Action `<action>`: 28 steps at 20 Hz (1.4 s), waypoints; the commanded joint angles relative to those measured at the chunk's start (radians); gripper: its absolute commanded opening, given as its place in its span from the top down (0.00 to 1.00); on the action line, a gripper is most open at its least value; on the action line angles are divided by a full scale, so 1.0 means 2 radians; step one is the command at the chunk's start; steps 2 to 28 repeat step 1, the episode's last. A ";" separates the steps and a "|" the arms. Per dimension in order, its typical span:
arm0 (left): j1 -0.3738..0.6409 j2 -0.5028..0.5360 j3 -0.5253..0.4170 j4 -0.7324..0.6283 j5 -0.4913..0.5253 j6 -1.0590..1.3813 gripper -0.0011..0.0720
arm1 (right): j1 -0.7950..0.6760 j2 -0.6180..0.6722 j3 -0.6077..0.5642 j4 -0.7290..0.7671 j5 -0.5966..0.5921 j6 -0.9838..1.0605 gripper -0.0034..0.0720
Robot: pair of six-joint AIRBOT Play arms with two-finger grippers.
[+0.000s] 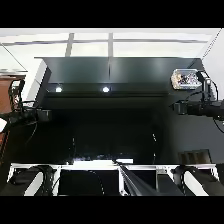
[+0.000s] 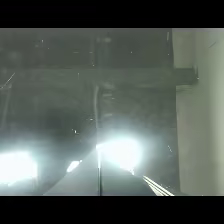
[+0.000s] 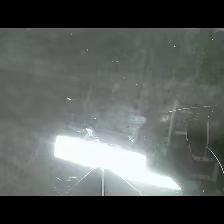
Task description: Fold the box and place the chain.
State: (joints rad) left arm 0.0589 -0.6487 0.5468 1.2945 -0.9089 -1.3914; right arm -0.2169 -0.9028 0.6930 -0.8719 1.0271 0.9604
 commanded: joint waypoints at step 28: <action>0.000 0.001 -0.001 0.001 0.000 0.000 0.95 | 0.000 0.000 0.000 0.000 0.000 0.000 0.93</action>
